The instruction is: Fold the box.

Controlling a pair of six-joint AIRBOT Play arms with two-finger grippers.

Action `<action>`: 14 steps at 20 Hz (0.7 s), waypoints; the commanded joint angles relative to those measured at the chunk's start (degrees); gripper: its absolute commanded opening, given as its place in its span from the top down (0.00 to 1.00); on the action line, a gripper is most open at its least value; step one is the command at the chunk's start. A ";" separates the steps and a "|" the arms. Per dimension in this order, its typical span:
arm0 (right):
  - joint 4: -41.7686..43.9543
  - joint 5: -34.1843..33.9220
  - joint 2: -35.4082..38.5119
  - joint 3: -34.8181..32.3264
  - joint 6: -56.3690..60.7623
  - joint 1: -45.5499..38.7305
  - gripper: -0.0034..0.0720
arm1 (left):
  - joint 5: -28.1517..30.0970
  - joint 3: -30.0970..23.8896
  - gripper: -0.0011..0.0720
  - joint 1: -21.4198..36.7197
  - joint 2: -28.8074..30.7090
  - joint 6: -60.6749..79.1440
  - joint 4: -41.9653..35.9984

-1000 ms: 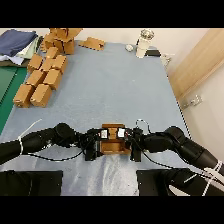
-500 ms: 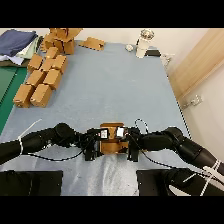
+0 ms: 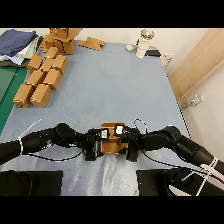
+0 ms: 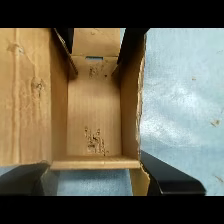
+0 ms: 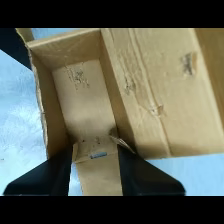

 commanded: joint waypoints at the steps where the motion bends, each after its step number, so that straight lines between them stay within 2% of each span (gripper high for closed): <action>1: -7.39 -8.94 1.81 2.80 13.79 -0.02 0.40 | 0.11 0.04 0.28 0.11 -0.04 0.07 0.31; 4: -17.22 -17.25 5.60 5.22 26.49 -0.09 0.42 | 0.13 0.04 0.28 0.11 -0.04 0.07 0.31; 5: -22.43 -18.34 6.91 5.18 31.87 -0.24 0.51 | 0.13 0.04 0.28 0.11 -0.04 0.07 0.31; 6: -28.55 -19.69 7.98 5.18 37.24 -0.72 0.66 | 0.13 0.04 0.28 0.11 -0.04 0.07 0.31; 8: -40.46 -22.34 9.46 5.18 49.03 -2.54 0.78 | 0.11 0.04 0.28 0.11 -0.04 0.07 0.31; 9: -43.19 -23.67 9.42 5.18 53.55 -4.04 0.91 | 0.13 0.04 0.28 0.11 -0.04 0.07 0.31; 10: -42.77 -24.52 9.07 4.98 55.32 -6.38 0.95 | 0.13 0.04 0.28 0.11 -0.04 0.07 0.33; 14: -32.59 -21.27 5.16 2.71 57.33 -14.71 0.95 | 0.13 0.04 0.28 0.11 -0.04 0.07 0.31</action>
